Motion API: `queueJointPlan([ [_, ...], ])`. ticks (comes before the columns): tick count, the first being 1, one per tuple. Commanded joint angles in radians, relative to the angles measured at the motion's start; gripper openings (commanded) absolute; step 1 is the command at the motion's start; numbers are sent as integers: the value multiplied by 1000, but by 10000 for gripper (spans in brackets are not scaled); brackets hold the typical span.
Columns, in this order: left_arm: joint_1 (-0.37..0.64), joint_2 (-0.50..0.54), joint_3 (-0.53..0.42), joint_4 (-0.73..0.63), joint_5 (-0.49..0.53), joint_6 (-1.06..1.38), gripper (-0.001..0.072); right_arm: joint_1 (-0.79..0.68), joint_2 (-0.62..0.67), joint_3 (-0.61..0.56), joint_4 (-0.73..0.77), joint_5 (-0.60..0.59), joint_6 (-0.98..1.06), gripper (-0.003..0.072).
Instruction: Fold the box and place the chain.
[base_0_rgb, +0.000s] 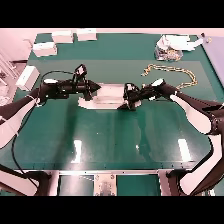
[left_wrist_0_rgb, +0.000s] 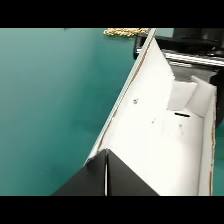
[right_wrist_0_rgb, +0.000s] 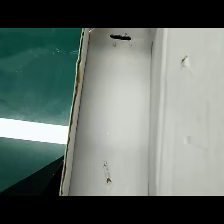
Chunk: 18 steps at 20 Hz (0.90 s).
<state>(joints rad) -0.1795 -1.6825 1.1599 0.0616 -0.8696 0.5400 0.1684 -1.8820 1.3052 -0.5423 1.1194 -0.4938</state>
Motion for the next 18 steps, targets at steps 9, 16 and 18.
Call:
queueJointPlan([
  [9, 0, -125, 60, -6, -57, -40, 17, 0, -1, 0, 0, 0, -1, 478],
  [16, 0, -146, 60, 48, -46, -65, 17, 0, -1, 0, 0, 0, -1, 478],
  [18, 0, -146, 60, 79, -35, -71, 17, 0, -1, 0, 0, 0, -1, 478],
])
